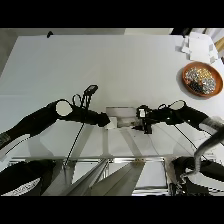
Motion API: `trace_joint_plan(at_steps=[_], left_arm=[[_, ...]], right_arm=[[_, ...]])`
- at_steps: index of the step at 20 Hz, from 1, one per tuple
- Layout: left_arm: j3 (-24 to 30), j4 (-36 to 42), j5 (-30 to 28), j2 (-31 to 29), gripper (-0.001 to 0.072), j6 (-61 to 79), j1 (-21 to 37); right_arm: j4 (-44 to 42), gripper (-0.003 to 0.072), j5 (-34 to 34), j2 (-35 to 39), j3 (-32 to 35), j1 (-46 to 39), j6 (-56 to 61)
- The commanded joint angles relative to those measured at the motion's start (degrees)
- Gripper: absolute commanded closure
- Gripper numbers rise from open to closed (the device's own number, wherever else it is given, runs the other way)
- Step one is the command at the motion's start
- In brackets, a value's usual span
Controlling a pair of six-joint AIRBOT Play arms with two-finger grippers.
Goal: Fold the box and place the chain.
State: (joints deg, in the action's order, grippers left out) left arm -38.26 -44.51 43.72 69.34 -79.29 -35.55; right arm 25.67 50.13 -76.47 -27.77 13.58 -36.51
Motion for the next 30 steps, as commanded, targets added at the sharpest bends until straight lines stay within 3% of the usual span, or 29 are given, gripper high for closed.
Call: trace_joint_plan(at_steps=[1,6,8,19,30], left_arm=[[-1.62,-4.61,1.55,0.26,0.0355,-4.81,-0.7],[-4.79,-6.21,3.74,2.82,0.0354,-9.88,-2.49],[-6.25,-6.6,4.96,3.72,0.0285,-10.38,-3.19],[-7.04,-10.64,5.75,4.15,0.0285,-18.97,-3.65],[-8.15,-10.88,2.36,4.17,0.0285,-31.87,-3.85]], right_arm=[[0.0,0.0182,0.02,0.02,-0.07,0.02,0.02],[0.0,0.0182,0.02,0.02,-0.07,0.02,0.02],[0.0,0.0182,0.02,0.02,-0.07,0.02,0.02],[-0.02,0.0182,0.02,0.02,-0.07,0.02,0.02],[0.0,0.0182,0.02,0.02,-0.07,0.02,0.02]])
